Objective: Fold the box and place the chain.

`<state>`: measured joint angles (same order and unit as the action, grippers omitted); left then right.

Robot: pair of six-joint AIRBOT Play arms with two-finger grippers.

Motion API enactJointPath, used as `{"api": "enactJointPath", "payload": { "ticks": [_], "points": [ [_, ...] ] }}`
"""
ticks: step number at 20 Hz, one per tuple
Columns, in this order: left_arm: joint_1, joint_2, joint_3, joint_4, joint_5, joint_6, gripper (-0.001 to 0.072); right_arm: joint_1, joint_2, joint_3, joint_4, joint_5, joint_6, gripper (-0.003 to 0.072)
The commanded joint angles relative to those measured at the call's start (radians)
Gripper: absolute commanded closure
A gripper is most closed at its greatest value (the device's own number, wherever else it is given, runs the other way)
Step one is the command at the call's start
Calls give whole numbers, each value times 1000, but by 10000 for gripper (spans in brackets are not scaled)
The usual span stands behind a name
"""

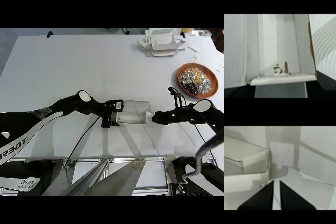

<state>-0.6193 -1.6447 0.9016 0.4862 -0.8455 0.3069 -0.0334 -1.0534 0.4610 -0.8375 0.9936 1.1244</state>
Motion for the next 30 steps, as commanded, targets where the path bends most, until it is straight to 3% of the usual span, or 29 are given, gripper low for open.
{"api": "enactJointPath", "payload": {
  "ticks": [1,6,14,17,22,30],
  "points": [
    [0,1,0,0,0,0,577,-1,40,0,57,12,-52,499],
    [0,1,0,0,0,0,577,47,75,0,68,13,-52,407],
    [0,1,0,0,0,0,577,78,75,0,67,-6,-51,384],
    [1,1,0,0,0,0,577,127,75,1,52,-72,0,345],
    [0,1,0,0,0,0,577,329,46,47,-196,-214,381,347],
    [0,1,0,0,0,0,577,546,-90,200,-573,-117,826,348]
  ]
}}
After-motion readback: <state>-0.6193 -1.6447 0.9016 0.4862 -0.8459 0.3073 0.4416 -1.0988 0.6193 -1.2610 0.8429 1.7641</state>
